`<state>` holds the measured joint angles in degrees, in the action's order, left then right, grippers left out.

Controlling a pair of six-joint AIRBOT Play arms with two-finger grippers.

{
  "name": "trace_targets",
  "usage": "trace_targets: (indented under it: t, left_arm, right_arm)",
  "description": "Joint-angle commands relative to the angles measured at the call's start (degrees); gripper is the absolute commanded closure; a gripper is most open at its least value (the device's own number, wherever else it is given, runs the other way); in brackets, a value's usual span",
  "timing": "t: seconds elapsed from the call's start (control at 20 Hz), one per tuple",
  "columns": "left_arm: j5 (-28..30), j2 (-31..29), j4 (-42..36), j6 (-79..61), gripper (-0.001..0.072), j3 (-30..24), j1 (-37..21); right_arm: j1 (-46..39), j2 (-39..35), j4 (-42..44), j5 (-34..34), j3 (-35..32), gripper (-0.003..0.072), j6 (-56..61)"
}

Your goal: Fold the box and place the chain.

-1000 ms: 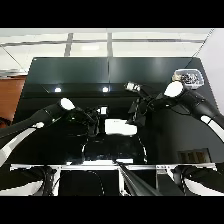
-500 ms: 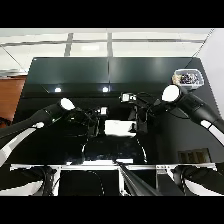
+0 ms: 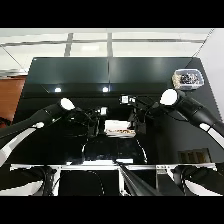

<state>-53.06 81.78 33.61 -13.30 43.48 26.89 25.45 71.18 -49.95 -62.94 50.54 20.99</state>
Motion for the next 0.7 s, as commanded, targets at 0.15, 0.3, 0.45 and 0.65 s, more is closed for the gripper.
trace_targets:
  t: [0.15,0.3,0.45,0.65]
  left_arm:
    - [0.1,0.0,0.0,0.0,0.0242,0.0,0.0]
    - [0.0,0.0,0.0,0.0,0.0242,0.0,0.0]
    - [0.0,0.0,0.0,0.0,0.0242,0.0,0.0]
    - [0.0,0.0,0.0,0.0,0.0242,0.0,0.0]
  right_arm:
    - [0.1,-0.5,-0.2,0.2,-0.1,0.0350,1.1]
    - [1.1,-0.5,-1.8,0.7,-0.2,0.0349,1.1]
    - [2.4,-0.4,-3.4,0.6,-0.3,0.0349,1.4]
    - [2.5,-0.4,-3.9,0.6,-0.3,0.0243,1.6]
